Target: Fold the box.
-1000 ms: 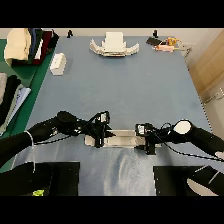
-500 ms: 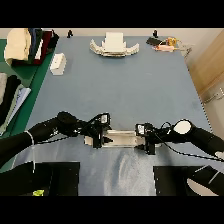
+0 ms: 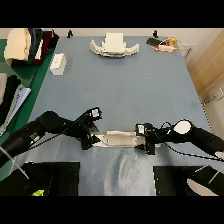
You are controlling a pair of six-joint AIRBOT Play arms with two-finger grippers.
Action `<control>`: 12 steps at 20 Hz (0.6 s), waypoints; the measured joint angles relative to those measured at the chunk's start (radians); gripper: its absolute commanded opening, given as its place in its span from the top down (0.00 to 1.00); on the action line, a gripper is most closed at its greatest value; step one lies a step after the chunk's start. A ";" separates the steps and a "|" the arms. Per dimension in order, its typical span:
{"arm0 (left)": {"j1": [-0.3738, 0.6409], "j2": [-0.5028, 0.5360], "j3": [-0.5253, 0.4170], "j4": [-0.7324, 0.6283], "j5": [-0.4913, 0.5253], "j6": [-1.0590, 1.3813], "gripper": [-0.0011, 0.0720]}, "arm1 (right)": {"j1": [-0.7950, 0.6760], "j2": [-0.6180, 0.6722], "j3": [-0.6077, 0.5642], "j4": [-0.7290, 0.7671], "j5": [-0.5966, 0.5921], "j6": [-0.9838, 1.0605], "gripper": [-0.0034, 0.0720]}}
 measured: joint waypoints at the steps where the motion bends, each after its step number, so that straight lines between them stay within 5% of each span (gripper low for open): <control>1: 0.003 0.043 0.000 0.033 -0.040 -0.087 0.97 | 0.000 0.000 0.000 0.000 0.000 0.000 0.30; 6: -0.082 0.153 0.001 0.035 -0.173 -0.523 0.97 | 0.000 0.000 0.000 0.000 0.000 0.000 0.30; 12: -0.280 0.064 0.047 -0.110 0.051 -0.869 0.97 | 0.000 0.000 0.000 0.000 0.000 -0.001 0.30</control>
